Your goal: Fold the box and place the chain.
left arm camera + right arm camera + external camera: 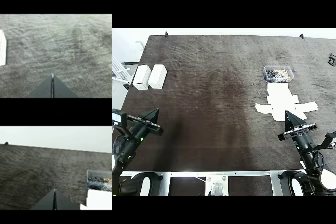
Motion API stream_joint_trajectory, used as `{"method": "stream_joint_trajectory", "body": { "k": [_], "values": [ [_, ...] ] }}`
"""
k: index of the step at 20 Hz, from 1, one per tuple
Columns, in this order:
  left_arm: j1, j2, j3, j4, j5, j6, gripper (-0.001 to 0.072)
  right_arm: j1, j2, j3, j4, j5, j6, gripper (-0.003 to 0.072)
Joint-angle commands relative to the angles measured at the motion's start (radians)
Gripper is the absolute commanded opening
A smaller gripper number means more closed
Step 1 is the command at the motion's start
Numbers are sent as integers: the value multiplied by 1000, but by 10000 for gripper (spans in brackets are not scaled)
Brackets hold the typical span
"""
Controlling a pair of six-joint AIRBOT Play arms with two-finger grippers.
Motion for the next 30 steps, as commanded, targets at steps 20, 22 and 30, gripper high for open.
{"method": "stream_joint_trajectory", "body": {
  "k": [20, 22, 30],
  "values": [
    [0, 1, -1, 0, 0, 0, 23, -326, -788, 507, -135, 140, 1, 362],
    [0, 1, -1, 0, 1, 0, 23, -499, -953, 619, -136, 386, 34, 370],
    [0, 1, -1, 0, 1, 0, 23, -944, -1124, 838, -302, 689, 217, 428]
  ]
}}
